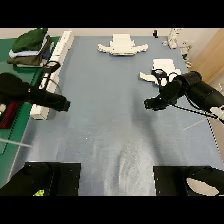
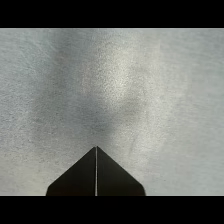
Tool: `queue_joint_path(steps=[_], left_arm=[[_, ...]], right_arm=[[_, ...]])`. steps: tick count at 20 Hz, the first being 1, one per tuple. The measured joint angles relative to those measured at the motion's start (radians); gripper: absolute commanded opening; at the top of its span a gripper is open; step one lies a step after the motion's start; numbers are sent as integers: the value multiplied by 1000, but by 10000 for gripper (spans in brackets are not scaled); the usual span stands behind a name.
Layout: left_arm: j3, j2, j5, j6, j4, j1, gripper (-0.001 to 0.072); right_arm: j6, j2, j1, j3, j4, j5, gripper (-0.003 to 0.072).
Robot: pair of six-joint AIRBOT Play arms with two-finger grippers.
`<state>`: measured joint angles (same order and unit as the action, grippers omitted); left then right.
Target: Fold the box.
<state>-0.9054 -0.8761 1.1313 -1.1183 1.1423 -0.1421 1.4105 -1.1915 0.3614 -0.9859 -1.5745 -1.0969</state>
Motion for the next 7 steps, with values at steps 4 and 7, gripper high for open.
queue_joint_path(steps=[4,7], left_arm=[[-60,-169,-60,-40,-3,-116,15],[-76,-235,-85,-53,-4,-154,16]], right_arm=[[0,0,0,0,0,0,10],[0,0,0,0,0,0,10]])
